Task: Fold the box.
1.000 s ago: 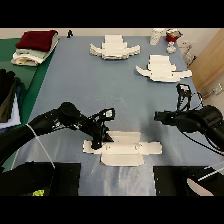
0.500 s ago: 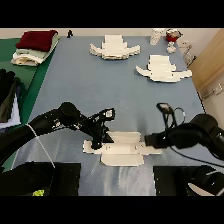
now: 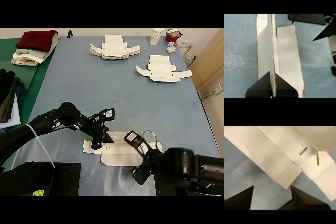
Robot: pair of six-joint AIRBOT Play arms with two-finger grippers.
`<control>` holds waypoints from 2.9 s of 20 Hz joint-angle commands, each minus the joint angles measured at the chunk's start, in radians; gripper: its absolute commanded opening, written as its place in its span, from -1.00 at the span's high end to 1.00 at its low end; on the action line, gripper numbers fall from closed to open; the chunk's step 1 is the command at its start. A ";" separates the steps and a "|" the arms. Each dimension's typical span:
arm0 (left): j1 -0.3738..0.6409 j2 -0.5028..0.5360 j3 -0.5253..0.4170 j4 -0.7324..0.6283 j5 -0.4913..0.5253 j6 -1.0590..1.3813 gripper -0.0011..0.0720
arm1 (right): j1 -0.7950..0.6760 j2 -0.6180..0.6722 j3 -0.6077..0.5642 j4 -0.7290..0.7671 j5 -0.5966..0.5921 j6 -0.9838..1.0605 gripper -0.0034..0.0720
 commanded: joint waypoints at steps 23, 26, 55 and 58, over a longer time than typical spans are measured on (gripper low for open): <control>0.000 0.000 0.000 0.000 -0.001 0.000 0.93 | -0.060 -0.031 -0.014 -0.365 0.069 -0.200 -1.00; 0.000 0.000 0.000 0.000 0.000 0.000 0.93 | -0.166 -0.017 -0.038 -0.238 0.165 -0.430 -1.00; 0.000 0.000 0.000 0.000 -0.001 0.000 0.93 | -0.712 0.029 -0.187 0.494 0.316 -1.625 -1.00; 0.000 0.000 0.000 0.000 -0.001 0.000 0.93 | -0.712 0.012 -0.187 0.506 0.317 -1.626 -1.00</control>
